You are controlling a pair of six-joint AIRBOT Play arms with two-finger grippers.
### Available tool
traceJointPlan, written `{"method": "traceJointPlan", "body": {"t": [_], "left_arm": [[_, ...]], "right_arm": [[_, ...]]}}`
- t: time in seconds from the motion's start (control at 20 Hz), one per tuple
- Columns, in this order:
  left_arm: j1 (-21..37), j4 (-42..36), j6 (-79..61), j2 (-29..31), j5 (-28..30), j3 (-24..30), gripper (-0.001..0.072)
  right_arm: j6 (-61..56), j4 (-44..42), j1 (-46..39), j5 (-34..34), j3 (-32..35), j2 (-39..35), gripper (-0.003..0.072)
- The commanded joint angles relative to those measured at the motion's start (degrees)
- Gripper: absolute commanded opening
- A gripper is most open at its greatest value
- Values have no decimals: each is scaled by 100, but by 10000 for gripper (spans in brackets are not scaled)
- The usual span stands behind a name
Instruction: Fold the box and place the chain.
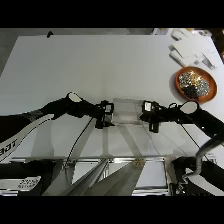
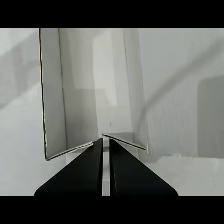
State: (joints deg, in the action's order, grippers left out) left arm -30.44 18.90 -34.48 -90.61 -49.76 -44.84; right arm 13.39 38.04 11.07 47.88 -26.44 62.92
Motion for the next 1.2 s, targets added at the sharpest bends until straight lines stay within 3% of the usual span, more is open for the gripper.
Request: {"method": "traceJointPlan", "body": {"t": [0.0, 0.15, 0.2, 0.3, 0.45, 0.8, 0.9, 1.15], "left_arm": [[-2, -4, 0, -2, 0, -4, 195], [-2, -4, 2, -2, 0, -4, 195], [-2, -4, 0, -2, 0, -4, 195], [-2, -4, 0, -2, 0, -4, 195], [-2, -4, 0, -2, 0, -4, 195], [-2, -4, 2, -2, 0, -4, 195], [-2, -4, 0, -2, 0, -4, 195], [-2, -4, 0, -2, 0, -4, 195]], "right_arm": [[92, -168, 7, 94, 2, 7, 60], [114, -210, 7, 96, 31, 7, 81], [192, -254, 7, 96, 70, 7, 176], [376, -254, 7, 68, 184, 7, 239], [734, -332, 7, 70, 280, 7, 401], [767, -404, 7, 74, 289, 7, 433], [767, -407, 7, 72, 289, 7, 555], [765, -407, 7, 72, 289, 7, 553]]}}
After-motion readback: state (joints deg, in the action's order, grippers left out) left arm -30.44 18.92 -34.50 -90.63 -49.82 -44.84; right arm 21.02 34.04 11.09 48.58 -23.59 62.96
